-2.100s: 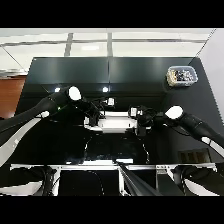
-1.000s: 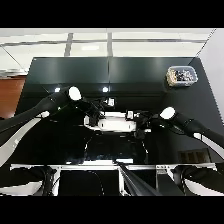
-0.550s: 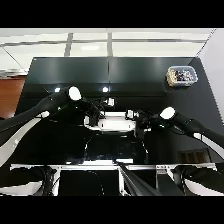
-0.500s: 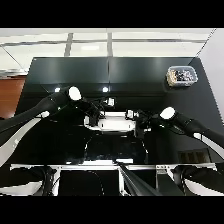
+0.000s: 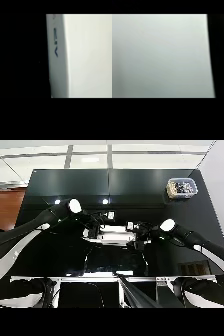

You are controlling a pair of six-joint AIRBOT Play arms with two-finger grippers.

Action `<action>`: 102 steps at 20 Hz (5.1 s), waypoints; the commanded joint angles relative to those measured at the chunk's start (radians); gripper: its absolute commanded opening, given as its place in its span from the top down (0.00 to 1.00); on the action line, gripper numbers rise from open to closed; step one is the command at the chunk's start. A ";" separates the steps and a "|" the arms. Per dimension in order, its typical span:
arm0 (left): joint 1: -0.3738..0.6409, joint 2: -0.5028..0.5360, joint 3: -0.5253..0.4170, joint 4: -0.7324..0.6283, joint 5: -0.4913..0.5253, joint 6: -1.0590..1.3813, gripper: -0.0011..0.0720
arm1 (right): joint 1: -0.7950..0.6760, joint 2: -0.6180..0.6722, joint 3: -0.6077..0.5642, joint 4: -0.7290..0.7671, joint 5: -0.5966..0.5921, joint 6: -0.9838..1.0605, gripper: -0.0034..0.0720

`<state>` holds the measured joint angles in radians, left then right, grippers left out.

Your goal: Fold the box and place the chain.

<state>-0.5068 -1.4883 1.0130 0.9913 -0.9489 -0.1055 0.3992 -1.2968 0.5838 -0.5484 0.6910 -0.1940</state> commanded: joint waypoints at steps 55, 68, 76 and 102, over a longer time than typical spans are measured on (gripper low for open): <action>0.211 0.359 -0.198 -0.020 -0.196 -0.201 0.01 | 0.000 0.000 0.000 -0.012 0.038 -0.027 0.95; -0.026 0.231 -0.246 0.057 0.077 -0.112 0.07 | 0.000 0.000 0.000 -0.011 0.038 -0.027 0.95; -0.024 0.222 -0.246 -0.102 0.076 -0.106 0.77 | 0.000 0.000 0.000 -0.011 0.037 -0.027 0.95; -0.008 0.170 -0.207 -0.096 -0.033 -0.235 0.95 | 0.000 0.000 0.000 -0.010 0.037 -0.027 0.95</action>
<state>-0.5255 -1.3342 0.7818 0.7933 -0.9028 -0.2607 0.3992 -1.2964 0.5838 -0.5594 0.7284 -0.2230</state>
